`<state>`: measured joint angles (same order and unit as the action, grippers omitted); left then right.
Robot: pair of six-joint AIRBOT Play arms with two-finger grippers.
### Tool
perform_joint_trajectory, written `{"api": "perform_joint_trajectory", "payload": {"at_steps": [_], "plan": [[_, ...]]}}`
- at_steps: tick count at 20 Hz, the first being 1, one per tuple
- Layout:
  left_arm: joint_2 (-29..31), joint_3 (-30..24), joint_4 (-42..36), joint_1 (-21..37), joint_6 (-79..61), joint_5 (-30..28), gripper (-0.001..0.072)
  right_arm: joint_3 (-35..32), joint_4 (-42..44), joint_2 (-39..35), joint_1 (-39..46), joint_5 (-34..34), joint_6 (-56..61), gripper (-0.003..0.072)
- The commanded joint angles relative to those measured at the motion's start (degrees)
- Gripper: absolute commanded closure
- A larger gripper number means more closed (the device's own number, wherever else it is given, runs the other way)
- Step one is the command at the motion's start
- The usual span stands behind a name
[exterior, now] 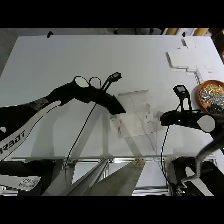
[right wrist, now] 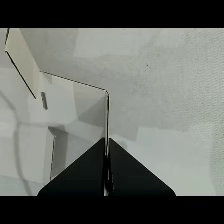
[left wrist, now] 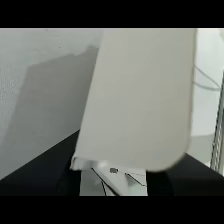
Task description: Fold the box and place the chain.
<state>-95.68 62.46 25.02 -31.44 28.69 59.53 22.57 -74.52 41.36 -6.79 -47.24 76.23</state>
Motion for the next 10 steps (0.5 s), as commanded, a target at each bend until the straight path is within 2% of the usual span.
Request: {"api": "perform_joint_trajectory", "payload": {"at_steps": [1, 7, 9, 10], "plan": [[-1.97, 1.53, -0.2, -0.2, 0.02, 1.81, 0.0379, -0.04, -0.02, -0.04, -0.04, -0.02, 0.0, 0.0671], [-4.57, 6.56, 3.89, -0.2, 3.08, 3.08, 0.0393, -0.04, -0.04, -0.04, -0.04, -0.02, 0.0, 0.0671], [-4.94, 6.6, 4.46, -0.2, 3.08, 3.41, 0.0511, -0.04, -0.04, -0.04, -0.04, -0.02, 0.0, 0.0671], [-5.05, 6.6, 4.81, -0.2, 3.06, 3.54, 0.0528, -0.04, -0.04, -0.04, -0.04, -0.02, 0.0, 0.0671]]}}
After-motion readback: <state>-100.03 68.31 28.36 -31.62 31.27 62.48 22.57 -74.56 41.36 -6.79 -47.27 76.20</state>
